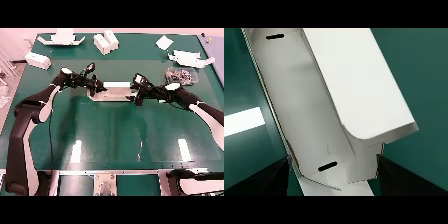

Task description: Fold the box and place the chain.

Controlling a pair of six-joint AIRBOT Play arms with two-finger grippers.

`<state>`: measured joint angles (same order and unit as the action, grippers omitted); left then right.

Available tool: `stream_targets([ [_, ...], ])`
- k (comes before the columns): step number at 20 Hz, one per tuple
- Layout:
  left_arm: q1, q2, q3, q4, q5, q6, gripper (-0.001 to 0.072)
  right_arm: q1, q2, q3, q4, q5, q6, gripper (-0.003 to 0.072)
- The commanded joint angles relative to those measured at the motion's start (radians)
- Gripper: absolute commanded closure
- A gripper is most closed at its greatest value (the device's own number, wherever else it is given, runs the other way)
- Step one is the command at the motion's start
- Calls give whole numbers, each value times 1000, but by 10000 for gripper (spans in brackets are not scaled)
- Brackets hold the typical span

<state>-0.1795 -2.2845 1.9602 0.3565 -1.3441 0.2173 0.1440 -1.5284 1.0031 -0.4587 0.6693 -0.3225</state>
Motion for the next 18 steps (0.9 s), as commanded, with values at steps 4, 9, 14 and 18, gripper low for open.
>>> stream_targets([
  [4, 0, 0, 0, 0, 1, 0, 687, -26, -8, 2, 7, 63, -75, 72],
  [9, 0, 0, 0, 0, 1, 0, 687, -54, -45, 41, 7, 136, -101, 72],
  [14, 0, 0, 0, 0, 1, 0, 687, -54, -69, 87, 11, 137, -131, 72],
  [18, 0, 0, 0, 0, 1, 0, 688, -54, -87, 95, 12, 141, -170, 72],
])
